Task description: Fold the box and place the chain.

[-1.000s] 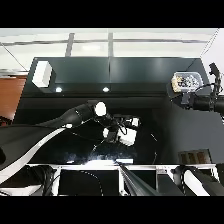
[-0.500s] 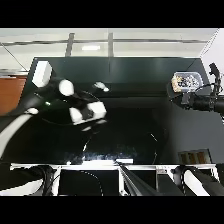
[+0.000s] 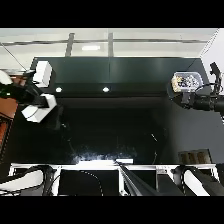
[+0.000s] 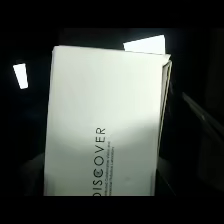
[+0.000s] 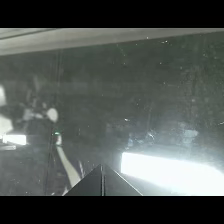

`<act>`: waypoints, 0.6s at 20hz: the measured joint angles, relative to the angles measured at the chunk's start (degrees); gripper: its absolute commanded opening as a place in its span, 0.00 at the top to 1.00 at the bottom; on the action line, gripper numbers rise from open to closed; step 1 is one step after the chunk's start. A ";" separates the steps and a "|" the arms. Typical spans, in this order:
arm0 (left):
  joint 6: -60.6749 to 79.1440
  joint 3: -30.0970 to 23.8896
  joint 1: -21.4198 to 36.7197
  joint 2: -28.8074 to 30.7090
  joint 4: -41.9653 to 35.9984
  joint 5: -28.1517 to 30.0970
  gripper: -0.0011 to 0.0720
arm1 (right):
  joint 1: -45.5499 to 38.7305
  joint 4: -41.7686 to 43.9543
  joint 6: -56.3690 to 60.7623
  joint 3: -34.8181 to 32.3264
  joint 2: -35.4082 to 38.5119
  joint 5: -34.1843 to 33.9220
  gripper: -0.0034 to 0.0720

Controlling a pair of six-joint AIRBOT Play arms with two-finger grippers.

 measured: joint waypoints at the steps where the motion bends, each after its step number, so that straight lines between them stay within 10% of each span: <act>1: -0.46 0.00 2.08 0.00 0.07 2.16 0.50 | 0.00 -0.02 0.00 0.00 0.00 -0.02 0.93; 12: -3.82 0.24 6.54 -5.60 -2.99 24.85 0.50 | 0.00 0.00 0.48 0.00 0.02 -0.66 0.93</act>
